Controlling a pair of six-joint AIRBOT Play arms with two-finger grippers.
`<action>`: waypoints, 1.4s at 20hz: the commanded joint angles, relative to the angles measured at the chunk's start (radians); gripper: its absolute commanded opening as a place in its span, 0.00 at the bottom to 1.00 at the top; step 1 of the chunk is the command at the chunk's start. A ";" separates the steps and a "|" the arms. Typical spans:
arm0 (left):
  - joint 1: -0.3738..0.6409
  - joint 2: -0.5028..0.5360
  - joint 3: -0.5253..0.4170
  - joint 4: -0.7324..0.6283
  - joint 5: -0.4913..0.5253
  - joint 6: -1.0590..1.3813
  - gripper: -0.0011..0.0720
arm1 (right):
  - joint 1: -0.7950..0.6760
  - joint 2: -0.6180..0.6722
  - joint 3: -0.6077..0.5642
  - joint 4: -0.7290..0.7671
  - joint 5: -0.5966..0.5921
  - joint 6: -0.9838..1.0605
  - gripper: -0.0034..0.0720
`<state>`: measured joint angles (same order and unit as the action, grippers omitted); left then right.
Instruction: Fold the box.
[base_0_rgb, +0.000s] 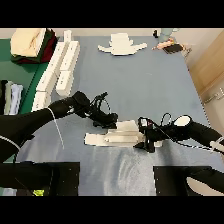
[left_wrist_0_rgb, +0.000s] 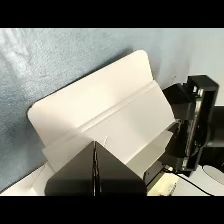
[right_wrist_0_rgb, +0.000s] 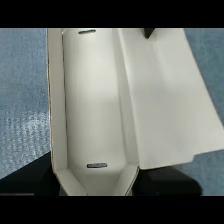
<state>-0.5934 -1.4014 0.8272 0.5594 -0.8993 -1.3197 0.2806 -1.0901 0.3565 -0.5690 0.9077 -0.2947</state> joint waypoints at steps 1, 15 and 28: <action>-0.005 -0.020 0.001 0.000 -0.024 0.017 0.03 | 0.001 0.000 0.001 0.000 -0.001 -0.002 0.74; 0.119 0.552 -0.056 0.415 -0.190 0.449 0.04 | 0.001 0.000 0.001 0.000 -0.001 -0.001 0.74; 0.087 0.562 -0.465 0.045 0.138 1.439 0.96 | 0.000 0.000 0.001 0.000 -0.001 -0.001 0.74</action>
